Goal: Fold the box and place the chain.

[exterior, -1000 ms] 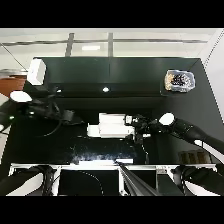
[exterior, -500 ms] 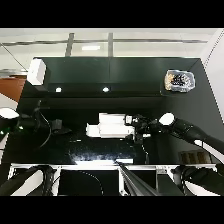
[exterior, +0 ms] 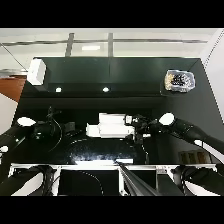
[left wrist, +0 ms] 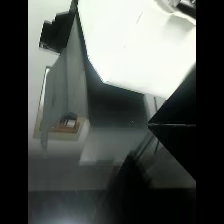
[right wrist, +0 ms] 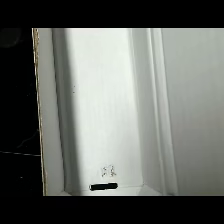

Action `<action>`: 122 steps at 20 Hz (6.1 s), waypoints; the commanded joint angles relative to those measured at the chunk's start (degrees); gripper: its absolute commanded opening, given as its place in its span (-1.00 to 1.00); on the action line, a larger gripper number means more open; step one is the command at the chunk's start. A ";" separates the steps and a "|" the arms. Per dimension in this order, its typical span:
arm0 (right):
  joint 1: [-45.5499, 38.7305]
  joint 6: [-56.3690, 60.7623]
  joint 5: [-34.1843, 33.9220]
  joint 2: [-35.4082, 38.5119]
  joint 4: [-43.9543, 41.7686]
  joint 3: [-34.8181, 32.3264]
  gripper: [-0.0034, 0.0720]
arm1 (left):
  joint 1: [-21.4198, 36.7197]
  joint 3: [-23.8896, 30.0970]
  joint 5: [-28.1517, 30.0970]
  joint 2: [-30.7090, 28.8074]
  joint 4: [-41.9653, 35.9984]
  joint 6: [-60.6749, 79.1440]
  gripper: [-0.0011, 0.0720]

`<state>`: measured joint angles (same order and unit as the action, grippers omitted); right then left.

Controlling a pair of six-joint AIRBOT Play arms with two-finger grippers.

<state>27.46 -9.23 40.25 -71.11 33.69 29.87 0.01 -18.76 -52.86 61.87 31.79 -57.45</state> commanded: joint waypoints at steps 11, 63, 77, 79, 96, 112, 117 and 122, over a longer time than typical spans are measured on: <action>0.04 0.02 0.00 -0.04 -0.02 0.00 0.20 | -9.94 -3.26 3.15 4.11 -4.94 -2.54 0.13; 0.04 0.00 0.02 -0.04 0.68 -0.02 0.20 | -22.93 -13.07 4.42 4.13 -1.16 -6.49 0.43; 0.04 0.00 0.00 -0.04 0.68 -0.02 0.19 | -30.80 -13.07 14.95 4.17 -0.20 -11.65 0.42; 0.04 0.00 0.02 -0.04 0.68 -0.02 0.19 | -30.82 -13.07 14.95 4.20 -0.20 -11.65 0.42; 0.17 -0.02 0.00 -0.07 0.87 -0.02 0.19 | -30.80 -13.07 11.37 4.20 2.93 -17.94 1.00; 0.17 -0.02 0.02 -0.07 0.87 0.00 0.20 | -30.80 -13.07 15.78 4.33 5.46 -19.52 0.99; 0.17 -0.02 0.00 -0.07 0.87 -0.02 0.20 | -30.80 -13.07 16.92 4.72 5.49 -19.54 0.99; 0.17 -0.02 0.00 -0.07 0.87 -0.02 0.20 | -30.82 -13.14 16.31 7.17 5.25 -19.52 0.99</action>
<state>27.62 -9.26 40.25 -71.20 34.59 29.87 -30.83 -31.83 -36.32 67.92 36.88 -76.97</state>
